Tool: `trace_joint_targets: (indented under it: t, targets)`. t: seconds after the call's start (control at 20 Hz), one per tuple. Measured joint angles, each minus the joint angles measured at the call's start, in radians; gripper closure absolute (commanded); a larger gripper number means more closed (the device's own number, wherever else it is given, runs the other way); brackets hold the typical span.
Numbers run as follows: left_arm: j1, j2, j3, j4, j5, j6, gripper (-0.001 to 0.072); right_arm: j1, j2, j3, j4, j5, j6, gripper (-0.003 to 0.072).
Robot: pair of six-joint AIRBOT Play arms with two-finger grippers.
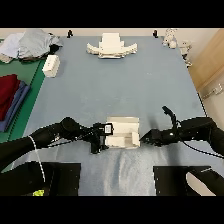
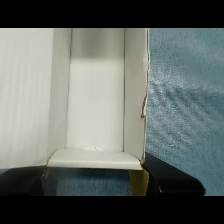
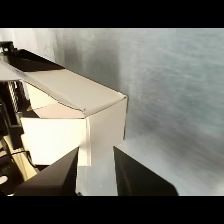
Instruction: Fold the box.
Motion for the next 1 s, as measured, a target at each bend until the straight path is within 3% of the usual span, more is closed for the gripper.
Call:
trace_joint_targets:
  t: [0.25,0.5,0.8,1.0]
  targets:
    - [0.0,0.0,0.0,0.0,0.0,0.0,0.0188,0.191,0.005,0.074,-0.067,0.136,0.162,0.0336]
    - [0.0,0.0,0.0,0.0,0.0,0.0,0.0189,0.372,0.003,0.169,-0.351,0.205,0.504,0.0339]
    - [0.0,0.0,0.0,0.0,0.0,0.0,0.0189,0.607,-0.064,0.283,-0.668,0.22,0.914,0.0345]
    - [0.0,0.0,0.0,0.0,0.0,0.0,0.0189,0.732,-0.165,0.388,-0.823,0.154,1.141,0.0345]
